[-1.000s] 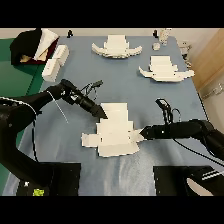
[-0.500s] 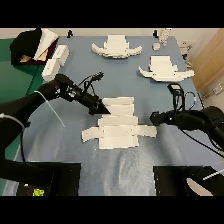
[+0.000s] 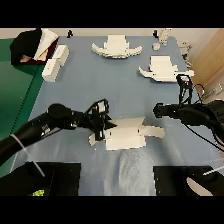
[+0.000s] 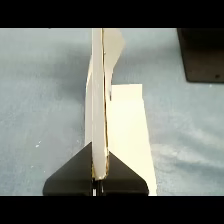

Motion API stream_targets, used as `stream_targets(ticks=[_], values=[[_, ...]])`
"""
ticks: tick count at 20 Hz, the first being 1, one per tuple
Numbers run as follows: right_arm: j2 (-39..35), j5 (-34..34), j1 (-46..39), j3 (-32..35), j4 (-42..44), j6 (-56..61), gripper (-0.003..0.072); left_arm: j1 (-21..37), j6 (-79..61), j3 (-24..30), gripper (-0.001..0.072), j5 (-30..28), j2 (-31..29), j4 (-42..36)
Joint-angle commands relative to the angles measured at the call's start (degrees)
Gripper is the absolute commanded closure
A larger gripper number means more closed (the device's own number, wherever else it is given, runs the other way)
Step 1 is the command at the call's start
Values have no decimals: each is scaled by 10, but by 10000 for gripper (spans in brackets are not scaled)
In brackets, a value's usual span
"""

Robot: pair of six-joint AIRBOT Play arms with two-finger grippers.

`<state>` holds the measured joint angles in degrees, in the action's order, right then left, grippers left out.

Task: Fold the box.

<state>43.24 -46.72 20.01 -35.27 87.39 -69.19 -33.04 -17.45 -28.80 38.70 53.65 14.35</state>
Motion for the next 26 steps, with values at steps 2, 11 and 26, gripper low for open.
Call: stream_targets(ticks=[2,11,26], values=[[0,2,0,-1,0,7,94,-90,-46,71,699,-125,-45,-13],[0,2,0,-1,1,7,93,-49,25,28,697,-103,-43,1],[0,2,0,-1,9,9,93,86,102,-123,696,137,138,93]])
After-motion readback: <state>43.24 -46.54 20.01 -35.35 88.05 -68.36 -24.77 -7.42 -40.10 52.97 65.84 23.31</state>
